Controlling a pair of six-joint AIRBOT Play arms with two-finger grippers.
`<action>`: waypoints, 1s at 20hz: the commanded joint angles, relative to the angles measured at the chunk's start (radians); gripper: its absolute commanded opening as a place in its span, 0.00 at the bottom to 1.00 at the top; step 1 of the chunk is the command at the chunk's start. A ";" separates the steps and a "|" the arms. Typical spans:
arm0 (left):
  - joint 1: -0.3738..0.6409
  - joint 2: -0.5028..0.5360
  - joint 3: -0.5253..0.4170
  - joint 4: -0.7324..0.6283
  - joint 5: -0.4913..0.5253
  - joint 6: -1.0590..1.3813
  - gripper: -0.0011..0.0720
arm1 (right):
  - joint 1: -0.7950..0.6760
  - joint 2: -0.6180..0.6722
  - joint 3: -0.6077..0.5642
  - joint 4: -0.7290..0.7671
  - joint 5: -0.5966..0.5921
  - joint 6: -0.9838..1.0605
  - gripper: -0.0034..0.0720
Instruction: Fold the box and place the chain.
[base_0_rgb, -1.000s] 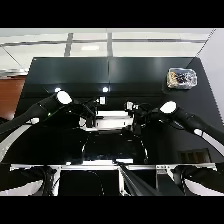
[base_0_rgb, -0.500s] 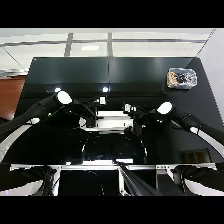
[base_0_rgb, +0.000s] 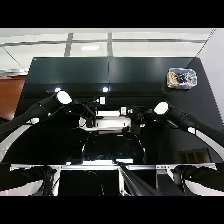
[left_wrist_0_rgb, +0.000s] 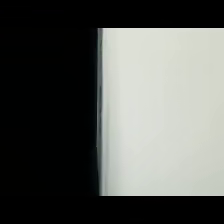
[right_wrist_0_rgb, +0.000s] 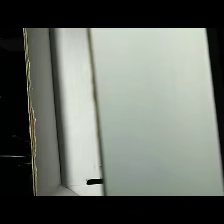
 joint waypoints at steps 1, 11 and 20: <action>-0.001 -0.001 0.001 0.000 -0.001 0.000 0.05 | 0.003 -0.016 0.002 -0.016 0.015 -0.001 0.93; -0.001 -0.001 0.001 0.000 -0.001 0.000 0.05 | 0.005 -0.049 0.002 -0.009 -0.005 -0.005 0.83; 0.000 0.001 0.001 0.002 -0.003 -0.002 0.14 | 0.004 -0.049 0.002 -0.010 -0.005 -0.005 0.69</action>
